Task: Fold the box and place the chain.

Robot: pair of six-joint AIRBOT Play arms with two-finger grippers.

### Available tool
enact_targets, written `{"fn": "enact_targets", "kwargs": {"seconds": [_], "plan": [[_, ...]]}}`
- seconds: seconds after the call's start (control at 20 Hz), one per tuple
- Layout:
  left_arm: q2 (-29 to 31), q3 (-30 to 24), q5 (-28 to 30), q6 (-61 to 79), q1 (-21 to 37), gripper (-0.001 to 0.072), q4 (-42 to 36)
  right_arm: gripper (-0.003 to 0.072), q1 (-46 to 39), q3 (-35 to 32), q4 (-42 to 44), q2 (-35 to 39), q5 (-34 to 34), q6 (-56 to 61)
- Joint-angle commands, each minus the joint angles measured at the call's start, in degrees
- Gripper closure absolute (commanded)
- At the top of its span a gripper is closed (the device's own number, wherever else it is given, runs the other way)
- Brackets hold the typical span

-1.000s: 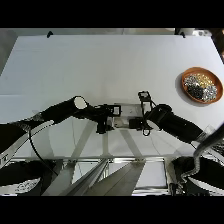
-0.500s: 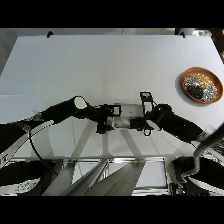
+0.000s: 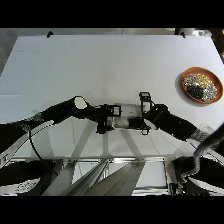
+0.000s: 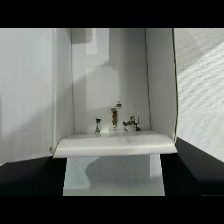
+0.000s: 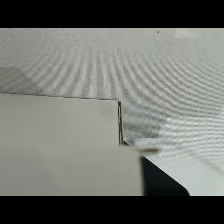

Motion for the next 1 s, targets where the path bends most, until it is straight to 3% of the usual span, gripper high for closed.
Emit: {"fn": "enact_targets", "kwargs": {"seconds": [0.0,0.15,0.2,0.35,0.4,0.95], "plan": [[0.0,0.0,0.0,0.0,0.0,0.0457,0.0,0.0639,0.0,0.0,-0.4,-0.5,1.5,-0.3],[0.0,0.0,0.0,0.0,0.0,0.0457,0.0,0.0668,0.0,0.0,-0.4,-0.5,1.7,-0.8],[0.0,0.0,0.0,0.0,0.0,0.0457,0.0,0.0612,0.0,0.0,-0.4,-0.4,1.7,-1.1],[0.0,0.0,0.0,0.0,0.0,0.0457,0.0,0.0231,0.0,0.0,-0.7,0.7,1.7,-2.2],[0.0,0.0,0.0,0.0,0.0,0.0457,0.0,0.0202,0.0,0.0,-1.5,1.4,1.7,-2.2],[0.0,0.0,0.0,0.0,0.0,0.0457,0.0,0.0202,0.0,0.0,-4.9,18.3,2.1,-12.8]]}}
